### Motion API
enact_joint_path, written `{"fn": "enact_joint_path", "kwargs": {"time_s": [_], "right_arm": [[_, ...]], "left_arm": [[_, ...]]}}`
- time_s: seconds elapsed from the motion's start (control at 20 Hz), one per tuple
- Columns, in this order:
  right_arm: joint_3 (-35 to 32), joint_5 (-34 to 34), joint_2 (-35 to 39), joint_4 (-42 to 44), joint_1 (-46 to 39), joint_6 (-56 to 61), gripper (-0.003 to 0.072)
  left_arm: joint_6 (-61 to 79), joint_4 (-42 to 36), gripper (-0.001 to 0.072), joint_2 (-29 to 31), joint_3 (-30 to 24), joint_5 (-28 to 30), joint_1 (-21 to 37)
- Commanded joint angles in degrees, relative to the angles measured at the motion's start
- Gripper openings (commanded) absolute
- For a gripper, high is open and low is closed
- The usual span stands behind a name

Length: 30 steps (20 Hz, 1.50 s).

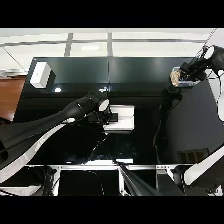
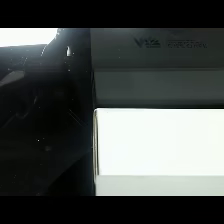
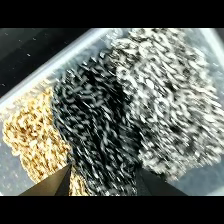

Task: Fold the box and place the chain.

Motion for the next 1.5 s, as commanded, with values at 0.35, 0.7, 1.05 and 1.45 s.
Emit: {"fn": "enact_joint_path", "kwargs": {"time_s": [0.35,0.7,1.05,1.45], "right_arm": [[2.40,-0.96,-0.85,-0.79,-0.33,-3.56,0.0015],[3.76,6.78,16.63,2.05,-0.52,-17.38,0.0014],[3.63,7.82,36.11,17.77,-0.55,-20.41,0.0014],[3.65,8.22,51.43,27.26,5.81,-21.94,0.0013]], "left_arm": [[0.02,0.00,0.0026,0.02,0.04,0.04,0.02],[0.02,-0.02,0.0026,0.02,0.07,0.00,0.02],[0.02,-0.04,0.0026,0.02,0.07,0.04,0.02],[0.02,-0.02,0.0026,0.02,0.07,1.14,0.02]]}}
